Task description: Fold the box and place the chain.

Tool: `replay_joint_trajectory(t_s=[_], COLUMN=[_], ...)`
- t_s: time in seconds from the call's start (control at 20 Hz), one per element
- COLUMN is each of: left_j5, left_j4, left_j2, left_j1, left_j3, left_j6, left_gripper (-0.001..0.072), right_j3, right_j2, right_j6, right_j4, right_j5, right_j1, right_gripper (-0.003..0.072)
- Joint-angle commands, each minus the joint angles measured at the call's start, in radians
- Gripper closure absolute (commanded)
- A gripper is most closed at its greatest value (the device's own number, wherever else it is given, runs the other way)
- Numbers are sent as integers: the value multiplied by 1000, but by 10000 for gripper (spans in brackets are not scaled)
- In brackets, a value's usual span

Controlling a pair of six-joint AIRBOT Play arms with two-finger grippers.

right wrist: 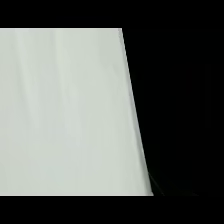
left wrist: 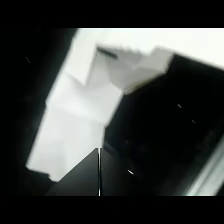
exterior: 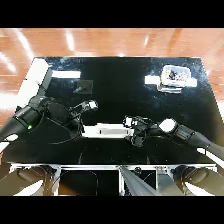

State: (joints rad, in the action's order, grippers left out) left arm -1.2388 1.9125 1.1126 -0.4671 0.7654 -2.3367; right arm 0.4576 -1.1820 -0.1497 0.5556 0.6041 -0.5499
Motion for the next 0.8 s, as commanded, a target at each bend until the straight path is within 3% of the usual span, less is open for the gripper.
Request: replay_joint_trajectory(t_s=[0.0, 0.2, 0.4, 0.6, 0.75], left_j5=[-84, 180, 561, 819, 932], left_j4=[-7, 173, 208, 209, 211], left_j2=[-36, -161, -240, -221, -200], left_j1=[-53, -187, -298, -289, -279], left_j3=[-5, -95, -190, -237, -248], left_j6=[192, 198, 238, 288, 331], left_gripper=[695, 695, 695, 693, 693], right_j3=[1, 1, 1, 1, 1], right_j2=[-1, -1, -1, -1, -1], right_j6=[0, 0, 0, 0, 0], right_j4=[-1, 0, 0, 0, 0], right_j5=[0, 0, 0, 0, 0], right_j1=[-1, -1, -1, -1, -1], right_gripper=[222, 222, 222, 222, 222])
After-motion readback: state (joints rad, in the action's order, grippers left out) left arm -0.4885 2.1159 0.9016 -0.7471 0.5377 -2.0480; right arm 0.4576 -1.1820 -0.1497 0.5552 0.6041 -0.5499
